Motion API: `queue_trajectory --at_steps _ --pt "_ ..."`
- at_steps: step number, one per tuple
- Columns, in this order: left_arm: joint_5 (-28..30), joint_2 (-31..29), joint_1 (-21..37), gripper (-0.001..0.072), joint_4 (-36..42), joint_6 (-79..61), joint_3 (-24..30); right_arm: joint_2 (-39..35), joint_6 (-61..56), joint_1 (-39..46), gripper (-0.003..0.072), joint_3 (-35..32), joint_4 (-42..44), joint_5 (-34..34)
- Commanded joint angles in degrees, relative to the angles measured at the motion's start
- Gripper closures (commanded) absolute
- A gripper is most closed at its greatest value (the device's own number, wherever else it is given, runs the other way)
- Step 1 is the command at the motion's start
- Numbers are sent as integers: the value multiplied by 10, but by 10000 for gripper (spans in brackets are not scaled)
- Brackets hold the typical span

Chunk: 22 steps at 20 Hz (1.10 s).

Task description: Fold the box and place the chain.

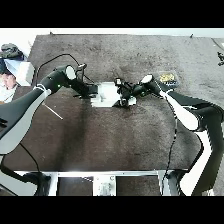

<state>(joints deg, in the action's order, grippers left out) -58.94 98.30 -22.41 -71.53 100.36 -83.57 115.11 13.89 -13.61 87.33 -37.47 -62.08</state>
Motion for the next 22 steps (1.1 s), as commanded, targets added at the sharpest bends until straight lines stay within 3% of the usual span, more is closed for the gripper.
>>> queue_trajectory --at_steps 1,4,9,18,21,22 --pt "-10 1 -16 404 -50 65 -8 0 0 0 248 0 0 0" --pt "-59 37 -28 404 -66 94 -45 0 0 0 248 0 0 0" --pt "-138 91 -64 406 -192 172 -133 0 0 0 248 0 0 0" --pt "-123 108 -64 427 -213 212 -133 0 0 0 248 0 0 0" --pt "-114 108 -64 496 -216 218 -134 0 0 0 249 0 0 0" --pt "-115 108 -64 650 -222 227 -134 0 0 0 248 0 0 0"
